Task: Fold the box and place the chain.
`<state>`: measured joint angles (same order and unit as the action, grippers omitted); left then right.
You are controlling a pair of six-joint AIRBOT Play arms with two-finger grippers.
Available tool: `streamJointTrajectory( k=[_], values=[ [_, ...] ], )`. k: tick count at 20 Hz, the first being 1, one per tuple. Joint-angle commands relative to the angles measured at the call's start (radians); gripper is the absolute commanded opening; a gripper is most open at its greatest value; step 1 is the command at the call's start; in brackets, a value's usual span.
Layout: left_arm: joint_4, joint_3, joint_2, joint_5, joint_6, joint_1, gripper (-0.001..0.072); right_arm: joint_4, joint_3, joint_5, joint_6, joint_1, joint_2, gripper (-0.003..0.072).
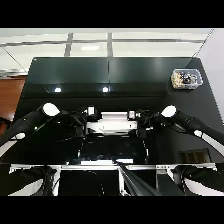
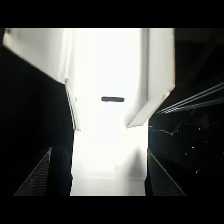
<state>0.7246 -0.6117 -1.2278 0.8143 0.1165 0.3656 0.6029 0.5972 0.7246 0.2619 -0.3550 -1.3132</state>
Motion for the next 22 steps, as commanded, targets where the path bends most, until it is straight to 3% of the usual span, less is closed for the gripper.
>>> streamJointTrajectory(
  k=[1, 5, 8, 10, 11, 12, 13, 22],
  values=[
    [-0.053, -0.003, -0.028, -0.002, 0.011, 0.022, 0.0714, 0.000, 0.001, 0.000, 0.000, -0.001, 0.000, 0.0236],
    [-0.064, -0.003, -0.029, -0.006, 0.038, 0.056, 0.0713, 0.000, 0.001, 0.000, 0.000, -0.001, 0.000, 0.0236],
    [-0.079, -0.003, -0.029, -0.064, 0.039, 0.073, 0.0712, 0.000, 0.001, 0.000, 0.000, -0.001, 0.000, 0.0236],
    [-0.083, -0.003, -0.031, -0.049, 0.036, 0.074, 0.0664, 0.000, 0.001, 0.000, 0.000, -0.001, 0.000, 0.0236],
    [-0.084, -0.003, -0.031, -0.044, 0.036, 0.075, 0.0524, 0.000, 0.001, 0.000, 0.000, -0.001, 0.000, 0.0236],
    [-0.087, -0.003, -0.031, -0.032, 0.036, 0.075, 0.0327, 0.000, 0.001, 0.000, 0.000, -0.001, 0.000, 0.0236],
    [-0.087, -0.004, -0.031, -0.028, 0.037, 0.075, 0.0175, 0.000, 0.001, 0.000, 0.000, -0.001, 0.000, 0.0236],
    [-0.201, -0.004, -0.043, -0.063, 0.038, 0.090, 0.0162, 0.000, 0.001, 0.000, 0.000, -0.001, 0.000, 0.0236]
  ],
)
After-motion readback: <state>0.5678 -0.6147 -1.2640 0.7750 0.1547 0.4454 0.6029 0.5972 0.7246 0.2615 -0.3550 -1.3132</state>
